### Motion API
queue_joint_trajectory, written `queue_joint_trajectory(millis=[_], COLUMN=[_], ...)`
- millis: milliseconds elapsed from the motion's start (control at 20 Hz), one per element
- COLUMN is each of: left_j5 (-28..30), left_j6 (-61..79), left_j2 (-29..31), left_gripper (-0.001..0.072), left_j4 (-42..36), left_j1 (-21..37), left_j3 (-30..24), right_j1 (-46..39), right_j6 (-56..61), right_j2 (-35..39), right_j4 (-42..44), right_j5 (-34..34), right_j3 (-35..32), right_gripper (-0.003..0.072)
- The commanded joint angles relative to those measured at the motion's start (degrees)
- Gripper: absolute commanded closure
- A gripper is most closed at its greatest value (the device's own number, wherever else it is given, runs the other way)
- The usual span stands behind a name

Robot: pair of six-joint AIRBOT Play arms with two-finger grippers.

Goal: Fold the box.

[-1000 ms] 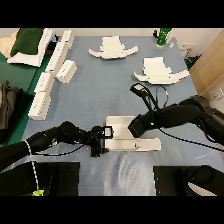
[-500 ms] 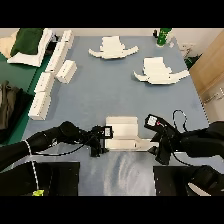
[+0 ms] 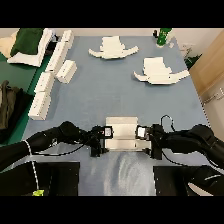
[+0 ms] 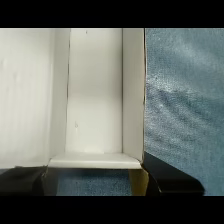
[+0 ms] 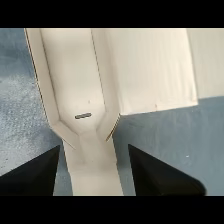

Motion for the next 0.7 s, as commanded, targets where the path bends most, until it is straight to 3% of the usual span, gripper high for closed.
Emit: queue_joint_trajectory(millis=[0, 150, 200, 250, 300, 400, 650], left_j5=[0.0, 0.0, 0.0, 0.0, 0.0, 0.0, 0.0], left_j6=[0.0, 0.0, 0.0, 0.0, 0.0, 0.0, 0.0], left_j2=[-0.04, -0.04, -0.04, -0.04, -0.04, -0.04, -0.04], left_gripper=[0.0245, 0.0244, 0.0244, 0.0245, 0.0245, 0.0244, 0.0244], left_j4=[0.0, 0.0, 0.0, 0.0, 0.0, 0.0, 0.0], left_j1=[0.04, 0.04, 0.04, 0.04, 0.04, 0.04, 0.04], left_j3=[0.0, 0.0, 0.0, 0.0, 0.0, 0.0, 0.0], right_j1=[0.04, 0.04, 0.04, 0.04, 0.07, 0.5, 0.76], right_j6=[-5.79, -9.79, -10.8, -10.82, -10.82, -10.8, -11.19], right_j2=[-3.52, -4.63, -4.68, -4.68, -4.7, -4.68, -4.79], right_j4=[2.08, 7.43, 9.4, 10.47, 10.93, 11.19, 13.42], right_j5=[5.86, 7.21, 6.91, 6.36, 6.16, 6.19, 6.32], right_j3=[-0.24, -0.22, -0.22, -0.22, -0.22, -0.22, -0.22], right_gripper=[0.003, 0.004, 0.0134, 0.0299, 0.0388, 0.0476, 0.0532])
